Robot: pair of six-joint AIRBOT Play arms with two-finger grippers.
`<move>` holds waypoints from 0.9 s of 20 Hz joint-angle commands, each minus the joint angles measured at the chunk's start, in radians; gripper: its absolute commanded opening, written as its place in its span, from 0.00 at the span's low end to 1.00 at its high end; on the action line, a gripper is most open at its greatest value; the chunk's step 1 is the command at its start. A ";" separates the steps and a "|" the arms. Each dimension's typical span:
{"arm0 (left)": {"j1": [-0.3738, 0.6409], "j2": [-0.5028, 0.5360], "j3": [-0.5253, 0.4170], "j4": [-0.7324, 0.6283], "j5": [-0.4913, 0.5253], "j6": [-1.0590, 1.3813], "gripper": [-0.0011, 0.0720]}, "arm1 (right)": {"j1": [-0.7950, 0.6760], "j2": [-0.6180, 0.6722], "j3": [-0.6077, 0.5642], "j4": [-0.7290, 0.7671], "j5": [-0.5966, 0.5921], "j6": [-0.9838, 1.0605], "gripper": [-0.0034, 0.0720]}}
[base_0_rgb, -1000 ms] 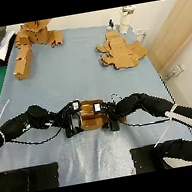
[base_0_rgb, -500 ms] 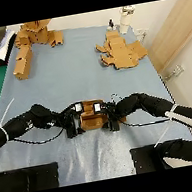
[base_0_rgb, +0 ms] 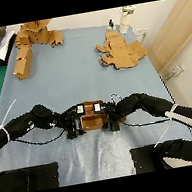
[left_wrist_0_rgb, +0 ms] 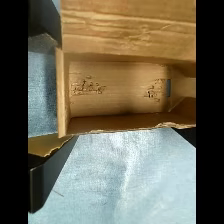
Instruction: Fold the box.
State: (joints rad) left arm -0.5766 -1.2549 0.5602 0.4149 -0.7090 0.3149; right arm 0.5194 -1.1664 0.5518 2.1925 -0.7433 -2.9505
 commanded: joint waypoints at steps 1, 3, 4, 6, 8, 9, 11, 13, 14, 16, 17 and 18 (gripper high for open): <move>-0.004 -0.002 0.001 0.012 0.004 0.014 0.88 | 0.000 0.000 -0.001 0.002 0.002 0.002 0.63; -0.003 -0.002 0.001 0.012 0.024 0.014 0.71 | 0.000 0.000 -0.001 0.002 0.001 0.002 0.63; -0.003 -0.002 0.001 0.012 0.029 0.014 0.71 | 0.000 0.000 -0.001 0.002 0.001 0.002 0.63; -0.003 -0.002 0.001 0.011 0.029 0.014 0.71 | 0.000 0.000 -0.001 0.002 0.001 0.002 0.63; -0.003 -0.002 0.001 0.011 0.030 0.014 0.60 | 0.000 0.000 -0.001 0.002 0.001 0.002 0.63; -0.004 -0.002 0.001 0.012 0.029 0.014 0.58 | 0.000 0.000 -0.001 0.002 0.001 0.002 0.63; -0.003 -0.002 0.001 0.012 0.026 0.015 0.73 | 0.000 0.000 -0.001 0.002 0.001 0.002 0.63; -0.003 -0.002 0.001 0.012 0.021 0.016 0.97 | 0.000 0.000 -0.001 0.002 0.001 0.002 0.63; -0.003 -0.002 0.001 0.012 0.021 0.014 0.97 | 0.000 0.000 -0.001 0.002 0.001 0.002 0.63; -0.003 -0.002 0.001 0.012 0.022 0.014 0.97 | 0.000 0.000 -0.001 0.002 0.001 0.002 0.63; -0.003 -0.002 0.001 0.012 0.023 0.013 0.97 | 0.000 0.000 -0.001 0.002 0.001 0.002 0.63; -0.003 -0.002 0.001 0.012 0.029 0.009 0.97 | 0.000 0.000 -0.001 0.002 0.001 0.002 0.63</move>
State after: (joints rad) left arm -0.5812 -1.2575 0.5602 0.4290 -0.6872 0.3294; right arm 0.5194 -1.1664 0.5507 2.1963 -0.7418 -2.9479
